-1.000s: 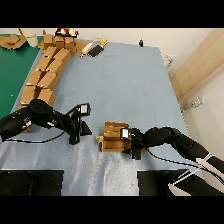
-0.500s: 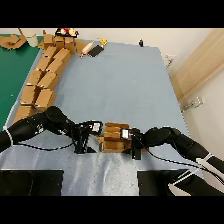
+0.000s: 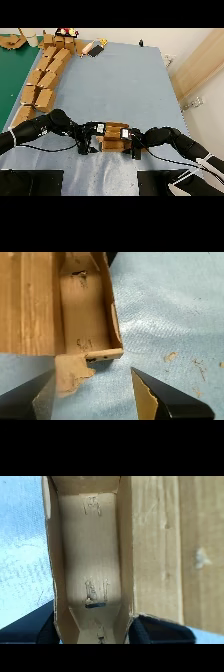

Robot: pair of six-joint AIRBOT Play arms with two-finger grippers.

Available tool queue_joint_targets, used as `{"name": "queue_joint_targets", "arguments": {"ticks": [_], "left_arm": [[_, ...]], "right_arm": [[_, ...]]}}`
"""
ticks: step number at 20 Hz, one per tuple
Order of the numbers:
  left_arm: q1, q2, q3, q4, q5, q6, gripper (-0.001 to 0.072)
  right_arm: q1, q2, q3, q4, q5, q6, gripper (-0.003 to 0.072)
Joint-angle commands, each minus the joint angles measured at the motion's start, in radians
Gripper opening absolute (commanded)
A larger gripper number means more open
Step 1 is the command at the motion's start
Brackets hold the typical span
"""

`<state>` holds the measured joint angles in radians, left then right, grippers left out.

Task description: Fold the box.

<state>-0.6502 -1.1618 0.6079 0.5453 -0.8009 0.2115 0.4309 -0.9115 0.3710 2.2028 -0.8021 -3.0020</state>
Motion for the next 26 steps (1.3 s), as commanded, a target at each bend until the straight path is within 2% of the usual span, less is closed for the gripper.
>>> {"name": "queue_joint_targets", "arguments": {"ticks": [1,11,16,22,26], "left_arm": [[-0.044,-0.015,0.000,0.000,0.029,-0.003,0.0697],[-0.040,-0.016,0.000,-0.013,0.103,-0.130,0.0697],[-0.036,-0.014,0.001,0.016,0.103,-0.183,0.0697],[-0.099,-0.016,0.002,0.018,0.115,-0.175,0.0698],[-0.102,-0.021,0.002,0.018,0.154,-0.175,0.0697]], "right_arm": [[0.000,0.001,0.001,0.000,0.000,0.000,0.0502],[0.000,0.000,0.001,0.000,0.000,0.000,0.0502],[0.000,0.000,0.001,0.000,0.000,0.000,0.0502],[0.000,0.001,0.001,0.000,0.000,0.000,0.0502],[0.000,0.001,0.001,0.000,0.000,0.000,0.0502]]}}
